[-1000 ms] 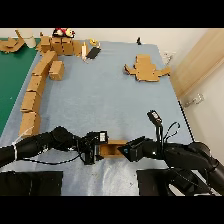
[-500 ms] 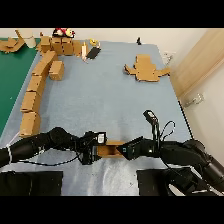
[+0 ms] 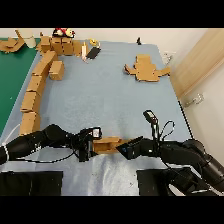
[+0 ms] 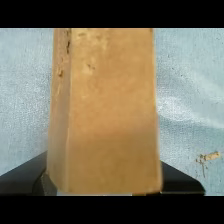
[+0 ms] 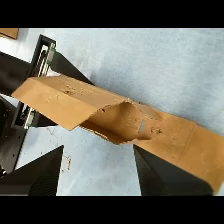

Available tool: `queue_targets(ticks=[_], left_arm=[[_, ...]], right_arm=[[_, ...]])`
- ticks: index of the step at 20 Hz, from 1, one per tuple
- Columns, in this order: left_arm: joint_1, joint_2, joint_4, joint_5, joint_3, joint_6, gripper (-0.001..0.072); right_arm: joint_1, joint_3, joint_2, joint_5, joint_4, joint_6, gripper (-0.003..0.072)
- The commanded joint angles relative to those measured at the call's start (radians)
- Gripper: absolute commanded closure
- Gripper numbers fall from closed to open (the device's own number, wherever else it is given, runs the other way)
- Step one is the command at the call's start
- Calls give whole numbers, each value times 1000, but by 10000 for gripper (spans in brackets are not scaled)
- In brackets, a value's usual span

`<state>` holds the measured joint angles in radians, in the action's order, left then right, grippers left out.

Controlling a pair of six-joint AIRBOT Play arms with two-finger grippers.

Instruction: Fold the box.

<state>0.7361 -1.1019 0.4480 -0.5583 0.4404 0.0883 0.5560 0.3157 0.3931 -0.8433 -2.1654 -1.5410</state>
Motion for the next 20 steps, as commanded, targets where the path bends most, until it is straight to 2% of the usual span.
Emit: queue_targets(ticks=[1,2,3,4,5,6,10,15,20], left_arm=[[-13,0,-7,-21,-1,11,244],[-13,0,-13,-29,-1,21,244],[-13,0,-23,-44,-1,38,245],[-13,0,-38,-54,-1,55,245],[-13,0,-44,-56,-1,58,245],[-13,0,-43,-56,-1,58,245],[-13,0,-43,-56,-1,62,245],[-13,-1,-37,-63,-5,62,245],[-13,0,-15,-62,-16,88,245]], right_arm=[[1,0,1,24,-1,7,-25],[1,0,2,38,-1,30,-19],[1,1,7,46,-6,44,77],[1,0,16,45,-23,56,361],[1,1,27,42,-42,72,587],[1,0,45,42,-64,76,681],[32,1,135,63,-140,53,680],[117,1,163,284,-142,43,681],[118,1,163,314,-135,40,681]])
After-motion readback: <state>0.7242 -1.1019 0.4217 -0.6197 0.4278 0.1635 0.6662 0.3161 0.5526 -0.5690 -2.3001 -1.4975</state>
